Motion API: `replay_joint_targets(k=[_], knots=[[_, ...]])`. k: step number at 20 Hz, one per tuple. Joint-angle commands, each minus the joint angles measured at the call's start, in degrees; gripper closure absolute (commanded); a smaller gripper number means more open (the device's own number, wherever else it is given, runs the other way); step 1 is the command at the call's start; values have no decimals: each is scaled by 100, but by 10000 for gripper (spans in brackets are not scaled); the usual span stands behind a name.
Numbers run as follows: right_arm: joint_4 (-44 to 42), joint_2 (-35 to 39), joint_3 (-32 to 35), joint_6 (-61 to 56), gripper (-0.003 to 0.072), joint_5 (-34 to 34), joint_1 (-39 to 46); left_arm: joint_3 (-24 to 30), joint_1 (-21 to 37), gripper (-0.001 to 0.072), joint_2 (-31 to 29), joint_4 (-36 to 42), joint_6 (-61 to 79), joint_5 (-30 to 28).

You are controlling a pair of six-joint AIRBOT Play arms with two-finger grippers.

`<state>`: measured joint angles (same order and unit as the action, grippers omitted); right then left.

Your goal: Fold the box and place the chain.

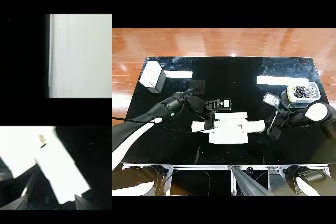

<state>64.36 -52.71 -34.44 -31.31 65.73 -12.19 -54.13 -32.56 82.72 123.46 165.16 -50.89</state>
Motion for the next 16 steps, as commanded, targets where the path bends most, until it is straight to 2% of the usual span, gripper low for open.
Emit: replay_joint_targets(k=[1,5,9,11,12,16], knots=[[424,-66,511,291,-14,-516,-201,2,7,689,9,0,-42,-101],[299,-92,557,1189,-13,-857,-697,2,7,689,98,0,-42,-155],[367,-144,629,1864,-14,-1808,-1255,-2,7,690,151,-2,-42,-160],[334,-203,629,1902,-12,-1808,-1379,-2,9,690,151,-2,-42,-160],[365,-232,629,1945,28,-1755,-1469,-2,9,689,151,-4,-44,-157],[361,-356,629,2107,24,-1698,-1714,-2,7,690,151,-4,-42,-155]])
